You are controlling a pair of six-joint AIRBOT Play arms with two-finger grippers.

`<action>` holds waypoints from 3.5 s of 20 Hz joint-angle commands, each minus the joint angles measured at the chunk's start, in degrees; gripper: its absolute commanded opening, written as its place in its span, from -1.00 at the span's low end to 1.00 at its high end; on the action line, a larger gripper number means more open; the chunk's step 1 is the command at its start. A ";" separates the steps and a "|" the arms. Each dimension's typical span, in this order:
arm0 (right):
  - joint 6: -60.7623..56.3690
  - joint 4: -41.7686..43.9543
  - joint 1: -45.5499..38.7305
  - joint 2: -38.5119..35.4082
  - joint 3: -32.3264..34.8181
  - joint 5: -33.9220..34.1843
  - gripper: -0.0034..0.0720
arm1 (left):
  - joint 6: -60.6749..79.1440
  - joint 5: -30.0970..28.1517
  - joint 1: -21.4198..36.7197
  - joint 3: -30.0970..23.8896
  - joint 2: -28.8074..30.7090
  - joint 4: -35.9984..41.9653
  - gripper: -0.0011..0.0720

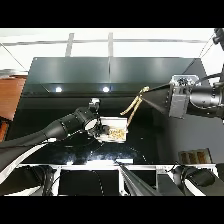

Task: Fold the box and place the chain.

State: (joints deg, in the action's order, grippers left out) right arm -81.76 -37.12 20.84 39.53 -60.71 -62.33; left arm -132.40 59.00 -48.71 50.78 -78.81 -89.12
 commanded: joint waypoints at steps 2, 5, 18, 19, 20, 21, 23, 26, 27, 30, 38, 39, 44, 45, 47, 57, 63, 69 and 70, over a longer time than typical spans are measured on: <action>3.54 10.29 2.36 -0.09 -0.33 8.76 -0.86 | 0.02 -0.02 0.02 -0.02 -0.04 0.00 -0.89; 4.48 11.10 2.05 -0.07 -3.06 10.51 -0.86 | 0.24 -0.02 0.02 -0.02 -0.04 0.00 -0.89; -0.22 -1.05 2.62 1.97 -2.36 1.49 -0.86 | 0.22 0.00 0.02 -0.02 -0.04 0.00 -0.89; -2.03 -2.19 2.80 3.04 -0.37 0.24 -0.86 | 0.22 0.00 0.02 -0.02 -0.04 0.02 -0.89; -2.19 -1.73 3.67 4.15 1.95 0.55 -0.86 | 0.22 0.00 0.02 -0.02 -0.04 0.02 -0.89; -2.19 -1.18 5.07 5.33 3.85 1.66 -0.85 | 0.22 0.00 0.02 -0.02 -0.04 0.02 -0.89; -1.99 -0.37 9.29 8.52 5.53 4.31 -0.86 | 0.22 0.00 0.02 -0.02 -0.04 0.02 -0.89; -1.64 -1.55 13.57 12.46 5.53 6.36 -0.85 | 0.20 -0.02 0.02 -0.02 -0.04 0.00 -0.89; -1.88 -2.71 13.55 12.81 5.53 5.90 -0.86 | 0.22 -0.02 0.02 -0.02 -0.04 0.02 -0.89; -4.04 -7.15 11.87 12.79 5.53 2.47 -0.86 | 0.22 -0.02 0.02 -0.02 -0.04 0.02 -0.89; -6.58 -12.79 10.36 12.81 5.55 -2.75 -0.86 | 0.20 -0.02 0.02 -0.02 -0.04 0.00 -0.89; -6.67 -13.29 10.32 12.79 5.55 -2.82 -0.86 | 0.22 -0.02 0.02 -0.02 -0.04 0.00 -0.89; -10.01 -17.75 10.47 12.48 5.55 -6.80 -0.85 | 0.22 -0.26 0.02 -0.02 -0.04 0.00 -0.89; -9.99 -17.46 10.97 12.48 5.55 -7.76 -0.85 | 0.20 -0.28 0.02 -0.02 -0.04 0.00 -0.89; -10.01 -17.35 12.85 12.57 5.57 -6.69 -0.86 | 0.20 -0.31 0.02 -0.02 -0.07 0.00 -0.89; -6.19 -9.94 15.39 18.47 6.95 2.54 -0.85 | 0.22 -0.24 -0.11 -0.04 -0.04 0.02 -0.89; -6.25 -11.45 13.09 17.99 6.93 -2.14 0.09 | 0.22 -0.02 -0.09 -0.02 -0.04 0.07 -0.89; -8.13 -29.07 0.96 9.18 6.93 -12.94 0.22 | -1.75 0.02 0.00 -0.02 -0.04 0.04 -0.89; -7.56 -32.92 -0.83 7.82 6.95 -14.80 0.93 | -2.19 -0.11 0.04 0.02 -0.04 0.09 -0.89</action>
State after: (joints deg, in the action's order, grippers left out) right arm -88.64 -58.54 25.08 51.24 -53.80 -71.33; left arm -132.90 58.92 -48.75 50.76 -78.85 -89.08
